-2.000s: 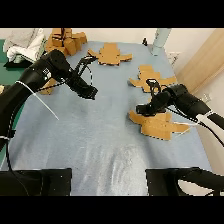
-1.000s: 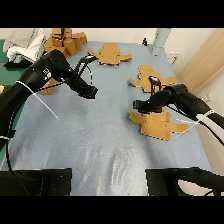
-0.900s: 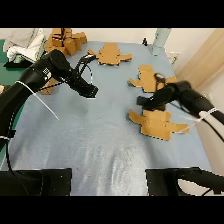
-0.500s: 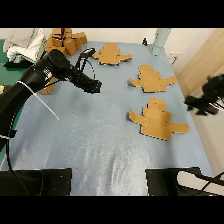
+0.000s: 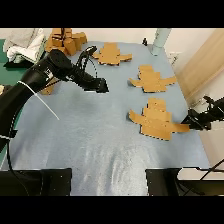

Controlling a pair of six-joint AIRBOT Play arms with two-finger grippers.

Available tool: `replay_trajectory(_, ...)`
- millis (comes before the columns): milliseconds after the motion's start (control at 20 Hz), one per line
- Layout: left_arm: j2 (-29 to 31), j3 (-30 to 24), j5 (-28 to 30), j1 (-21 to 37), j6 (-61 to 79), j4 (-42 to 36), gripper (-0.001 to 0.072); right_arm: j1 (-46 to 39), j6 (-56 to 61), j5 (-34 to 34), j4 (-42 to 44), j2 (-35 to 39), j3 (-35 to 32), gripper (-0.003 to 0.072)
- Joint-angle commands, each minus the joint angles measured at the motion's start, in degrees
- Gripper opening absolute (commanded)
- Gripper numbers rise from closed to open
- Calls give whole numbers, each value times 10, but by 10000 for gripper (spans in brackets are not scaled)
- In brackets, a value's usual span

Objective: Fold the box.

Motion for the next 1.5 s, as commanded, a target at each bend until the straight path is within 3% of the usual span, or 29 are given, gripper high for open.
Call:
replay_trajectory(0, 0, 0, 0, 0, 5, -12, 560, 14, -63, -31, 64, -17, -20, 328)
replay_trajectory(50, 0, 0, -1, 0, 14, -12, 560, 31, -75, -30, 66, -17, -32, 326)
replay_trajectory(100, 0, 0, -4, 0, 27, -12, 560, 50, -83, -28, 66, -17, -42, 246)
replay_trajectory(150, 0, 0, -14, 2, 35, -12, 560, 72, -84, -25, 66, -17, -48, 111)
replay_trajectory(250, 0, 0, -53, 14, 50, -12, 560, 115, -84, -25, 77, -16, -50, 3)
replay_trajectory(500, 2, -17, -159, 103, 65, -49, 560, 244, -96, -20, 146, 23, -62, 2)
replay_trajectory(700, 2, -89, -227, 187, 115, -147, 560, 342, -97, 56, 209, 118, -145, 1)
replay_trajectory(900, -2, -165, -196, 203, 163, -162, 561, 480, -79, 189, 221, 180, -224, 1)
replay_trajectory(1050, -13, -182, -167, 203, 169, -161, 561, 560, -72, 276, 219, 192, -237, 2)
replay_trajectory(1250, -57, -182, -158, 198, 179, -170, 560, 607, -72, 309, 219, 193, -237, 2)
replay_trajectory(1450, -115, -182, -131, 146, 198, -179, 560, 611, -72, 309, 218, 193, -237, 2)
